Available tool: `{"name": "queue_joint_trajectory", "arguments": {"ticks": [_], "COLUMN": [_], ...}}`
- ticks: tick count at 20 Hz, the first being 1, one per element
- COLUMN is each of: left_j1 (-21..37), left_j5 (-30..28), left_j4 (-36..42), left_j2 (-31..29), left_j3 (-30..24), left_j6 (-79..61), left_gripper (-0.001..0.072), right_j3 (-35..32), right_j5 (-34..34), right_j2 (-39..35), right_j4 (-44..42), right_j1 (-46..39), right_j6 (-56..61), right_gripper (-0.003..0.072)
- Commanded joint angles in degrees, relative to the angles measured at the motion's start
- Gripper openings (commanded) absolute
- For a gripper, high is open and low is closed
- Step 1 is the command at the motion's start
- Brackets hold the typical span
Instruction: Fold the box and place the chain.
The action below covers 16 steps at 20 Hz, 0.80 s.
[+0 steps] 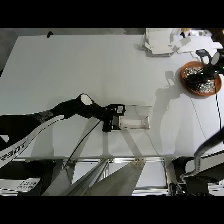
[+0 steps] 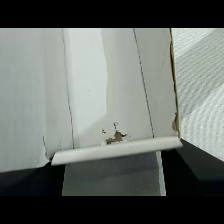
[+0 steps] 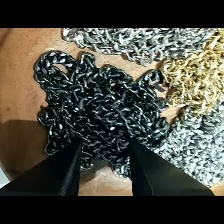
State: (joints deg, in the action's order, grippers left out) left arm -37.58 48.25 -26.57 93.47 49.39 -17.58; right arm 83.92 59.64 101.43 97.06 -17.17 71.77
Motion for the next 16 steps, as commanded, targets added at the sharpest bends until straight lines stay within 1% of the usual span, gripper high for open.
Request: {"name": "queue_joint_trajectory", "arguments": {"ticks": [1,4,5,7,8,10,12,14,16], "left_j1": [-0.02,-0.02,-0.02,-0.02,-0.02,-0.02,-0.02,-0.02,-0.02], "left_j5": [0.00,0.00,0.00,0.00,0.00,0.00,0.00,0.00,0.00], "left_j4": [-0.02,-0.02,-0.02,-0.02,-0.02,-0.02,-0.02,-0.02,-0.02], "left_j2": [-0.04,-0.04,-0.04,-0.04,-0.04,-0.04,-0.04,-0.04,-0.04], "left_j3": [0.04,0.04,0.04,0.04,0.04,0.04,0.04,0.04,0.04], "left_j6": [0.00,0.00,0.00,0.00,0.00,0.00,0.00,-0.02,0.00], "left_gripper": [0.0088,0.0088,0.0088,0.0088,0.0088,0.0088,0.0088,0.0088,0.0088], "right_j3": [0.04,0.04,0.04,0.04,0.04,0.04,0.04,0.04,0.04], "right_j5": [0.70,2.69,2.47,2.12,2.08,2.38,3.85,5.25,7.10], "right_j2": [0.26,0.26,0.26,0.26,0.26,0.24,-0.48,-3.10,-7.72], "right_j4": [-1.18,-1.33,-1.36,-1.49,-1.49,-1.22,-0.66,-0.17,-0.90], "right_j1": [-0.04,-0.04,-0.09,-0.09,-0.09,-0.09,-0.09,-0.09,-0.09], "right_j6": [-0.46,-3.78,-4.37,-4.37,-4.37,-4.37,-4.37,-4.33,-4.13], "right_gripper": [0.0289,0.0288,0.0259,0.0071,0.0038,0.0018,0.0017,0.0017,0.0017]}}
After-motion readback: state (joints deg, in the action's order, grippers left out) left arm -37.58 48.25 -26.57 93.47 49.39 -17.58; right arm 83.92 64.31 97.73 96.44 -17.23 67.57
